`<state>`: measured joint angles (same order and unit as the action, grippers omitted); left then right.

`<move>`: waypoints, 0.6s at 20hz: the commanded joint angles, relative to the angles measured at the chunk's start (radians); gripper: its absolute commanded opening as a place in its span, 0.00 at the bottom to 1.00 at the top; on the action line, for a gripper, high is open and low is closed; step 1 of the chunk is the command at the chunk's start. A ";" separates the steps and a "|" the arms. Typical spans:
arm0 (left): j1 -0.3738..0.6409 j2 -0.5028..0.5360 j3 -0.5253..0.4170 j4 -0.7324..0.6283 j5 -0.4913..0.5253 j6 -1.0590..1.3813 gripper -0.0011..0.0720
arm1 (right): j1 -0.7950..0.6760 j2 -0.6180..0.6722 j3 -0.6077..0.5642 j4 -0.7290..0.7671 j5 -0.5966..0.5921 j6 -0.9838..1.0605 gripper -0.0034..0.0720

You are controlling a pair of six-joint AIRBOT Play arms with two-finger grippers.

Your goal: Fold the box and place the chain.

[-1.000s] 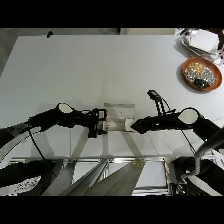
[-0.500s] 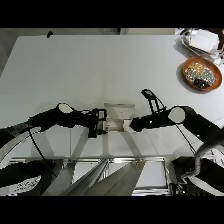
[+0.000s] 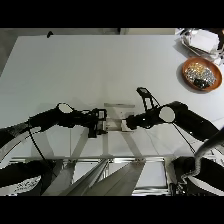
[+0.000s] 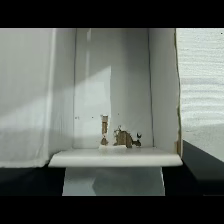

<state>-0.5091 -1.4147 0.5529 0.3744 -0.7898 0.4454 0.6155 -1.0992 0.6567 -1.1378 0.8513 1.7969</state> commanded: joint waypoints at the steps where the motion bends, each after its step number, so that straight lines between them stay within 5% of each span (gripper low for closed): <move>1: 0.000 0.001 0.000 0.000 0.001 0.000 0.30 | 0.015 -0.012 0.033 -0.075 0.050 0.144 0.59; 12: 0.000 0.001 0.000 0.000 0.000 0.000 0.30 | 0.136 -0.171 0.130 -0.185 0.101 0.355 0.59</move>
<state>-0.5091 -1.4147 0.5529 0.3744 -0.7895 0.4454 0.7238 -1.2381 0.7704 -1.2961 0.9497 2.0808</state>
